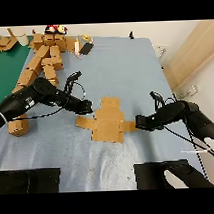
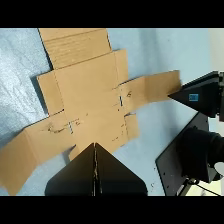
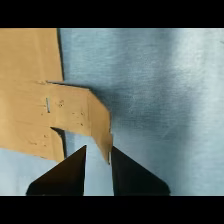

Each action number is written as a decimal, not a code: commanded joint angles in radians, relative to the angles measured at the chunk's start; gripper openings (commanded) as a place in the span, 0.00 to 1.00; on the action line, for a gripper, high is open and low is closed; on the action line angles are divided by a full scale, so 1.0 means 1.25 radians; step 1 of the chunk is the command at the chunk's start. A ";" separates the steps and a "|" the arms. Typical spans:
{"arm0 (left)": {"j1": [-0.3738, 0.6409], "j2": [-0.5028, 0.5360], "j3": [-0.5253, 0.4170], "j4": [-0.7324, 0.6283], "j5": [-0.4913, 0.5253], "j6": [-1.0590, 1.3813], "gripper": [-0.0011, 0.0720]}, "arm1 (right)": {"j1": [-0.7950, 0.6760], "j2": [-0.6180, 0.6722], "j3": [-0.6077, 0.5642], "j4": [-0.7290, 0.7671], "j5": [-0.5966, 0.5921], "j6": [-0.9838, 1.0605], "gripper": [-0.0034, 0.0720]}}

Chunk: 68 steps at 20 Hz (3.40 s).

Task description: Fold the box.

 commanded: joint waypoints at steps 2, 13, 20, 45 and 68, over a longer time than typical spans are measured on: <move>0.000 0.000 0.001 0.000 0.031 0.000 0.03 | 0.002 -0.014 -0.014 -0.040 0.056 0.004 0.37; 0.000 0.000 0.001 0.000 0.050 0.000 0.03 | 0.002 -0.099 -0.012 0.084 0.134 -0.081 0.37; 0.000 0.000 0.001 -0.006 0.039 0.000 0.03 | 0.002 -0.107 -0.012 0.115 0.134 -0.096 0.47; 0.192 0.000 -0.045 -0.021 -0.168 0.134 0.73 | 0.184 0.108 -0.128 0.199 0.259 -0.389 0.05; 0.220 -0.221 -0.138 -0.403 -0.257 0.642 0.49 | 0.306 0.141 -0.150 0.166 0.283 -0.322 0.05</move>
